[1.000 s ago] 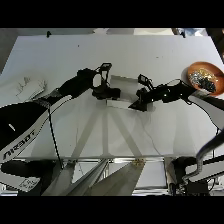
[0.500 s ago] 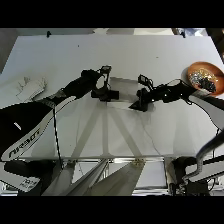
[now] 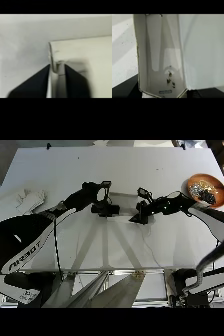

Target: Fold the box and place the chain.

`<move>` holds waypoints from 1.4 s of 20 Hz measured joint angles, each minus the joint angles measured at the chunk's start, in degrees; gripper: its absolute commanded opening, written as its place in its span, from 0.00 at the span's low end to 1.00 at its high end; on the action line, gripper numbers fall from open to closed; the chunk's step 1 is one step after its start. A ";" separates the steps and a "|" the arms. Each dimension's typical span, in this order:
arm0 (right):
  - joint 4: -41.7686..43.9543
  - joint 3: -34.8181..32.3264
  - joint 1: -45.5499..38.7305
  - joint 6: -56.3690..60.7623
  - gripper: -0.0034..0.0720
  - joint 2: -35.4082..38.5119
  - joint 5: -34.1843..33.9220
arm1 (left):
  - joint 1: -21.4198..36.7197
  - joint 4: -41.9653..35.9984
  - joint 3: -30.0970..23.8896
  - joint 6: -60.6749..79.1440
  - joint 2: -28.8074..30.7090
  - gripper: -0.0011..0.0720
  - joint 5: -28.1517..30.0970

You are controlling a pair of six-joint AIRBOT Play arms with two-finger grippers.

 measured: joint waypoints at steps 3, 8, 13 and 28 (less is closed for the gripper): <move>0.48 0.02 0.00 0.28 0.57 0.00 -0.48 | 0.26 0.09 0.00 0.00 1.62 0.51 0.42; 0.85 0.09 -0.02 0.50 0.57 0.00 -0.74 | 2.89 0.09 0.00 2.34 7.52 0.51 -0.42; 0.59 0.09 -0.02 0.28 0.57 0.00 -0.46 | 9.75 0.52 -0.15 14.38 14.56 0.50 -3.98; 0.39 0.09 -0.02 0.22 0.57 0.00 -0.22 | 31.32 -48.26 -18.16 129.83 10.40 0.97 -2.27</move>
